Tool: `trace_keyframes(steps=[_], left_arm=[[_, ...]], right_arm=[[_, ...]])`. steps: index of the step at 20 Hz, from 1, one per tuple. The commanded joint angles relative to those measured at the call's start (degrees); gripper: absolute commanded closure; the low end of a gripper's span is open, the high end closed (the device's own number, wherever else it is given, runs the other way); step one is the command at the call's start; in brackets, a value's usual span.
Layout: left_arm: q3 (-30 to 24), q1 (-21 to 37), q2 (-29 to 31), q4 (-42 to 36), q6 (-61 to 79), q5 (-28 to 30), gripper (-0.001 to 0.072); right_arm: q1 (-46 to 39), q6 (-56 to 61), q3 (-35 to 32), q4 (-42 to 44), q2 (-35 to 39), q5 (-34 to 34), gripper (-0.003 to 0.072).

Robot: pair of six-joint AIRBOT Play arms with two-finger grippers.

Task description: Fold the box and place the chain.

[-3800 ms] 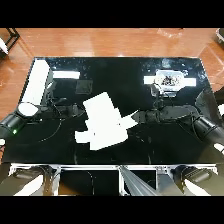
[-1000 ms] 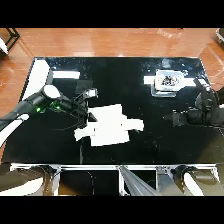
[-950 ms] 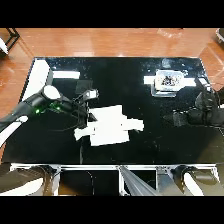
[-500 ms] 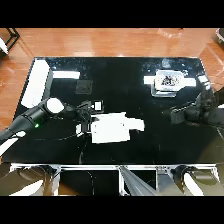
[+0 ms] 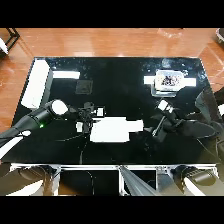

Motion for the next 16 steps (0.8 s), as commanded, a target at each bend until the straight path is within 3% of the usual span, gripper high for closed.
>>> trace_keyframes(steps=[1, 9, 16], left_arm=[[-0.15, 0.0, -0.44, -0.02, 1.81, 0.42, 0.0689], [-0.2, -0.02, -0.5, -2.6, 1.51, 0.98, 0.0689], [-1.14, 0.0, -1.18, -2.62, 1.53, 1.4, 0.069]], right_arm=[[7.32, -6.6, -0.83, 0.37, -0.72, 6.64, -0.0007], [17.27, -21.84, -0.9, 0.9, -10.97, 9.16, -0.0008], [20.22, -21.84, -0.9, 1.29, -15.39, 10.99, -0.0007]])
